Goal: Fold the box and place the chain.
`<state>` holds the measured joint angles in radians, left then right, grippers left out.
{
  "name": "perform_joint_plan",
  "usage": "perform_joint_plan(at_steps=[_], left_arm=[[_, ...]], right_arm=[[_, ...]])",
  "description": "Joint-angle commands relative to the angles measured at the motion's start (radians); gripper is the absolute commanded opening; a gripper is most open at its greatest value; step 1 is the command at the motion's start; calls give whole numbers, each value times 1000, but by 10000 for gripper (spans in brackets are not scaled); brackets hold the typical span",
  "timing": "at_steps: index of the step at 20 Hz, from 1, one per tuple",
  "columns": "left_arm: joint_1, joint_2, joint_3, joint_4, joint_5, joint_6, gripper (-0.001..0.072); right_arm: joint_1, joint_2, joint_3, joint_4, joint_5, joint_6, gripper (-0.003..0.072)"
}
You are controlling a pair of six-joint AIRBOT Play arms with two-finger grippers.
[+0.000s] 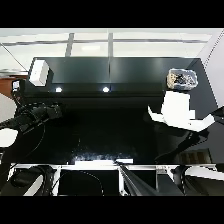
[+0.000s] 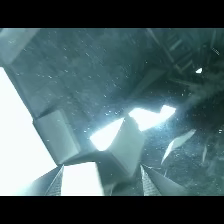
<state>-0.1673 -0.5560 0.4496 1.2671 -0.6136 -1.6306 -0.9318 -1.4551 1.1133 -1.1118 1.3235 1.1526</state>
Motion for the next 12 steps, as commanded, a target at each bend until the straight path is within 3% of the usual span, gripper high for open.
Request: perform_joint_plan(at_steps=[1, 5, 9, 12], left_arm=[[0, -1, -1, -1, 0, 0, 706], [0, -1, -3, -16, -1, 0, 706], [0, -1, -3, -19, -19, 0, 706], [0, -1, -3, -19, -21, 0, 706]], right_arm=[[-1, -4, 28, 9, 38, 11, 525], [8, -4, 26, 12, 39, 30, 525], [50, -10, 26, -163, 39, 132, 525], [101, -26, 20, -120, 74, 129, 525]])
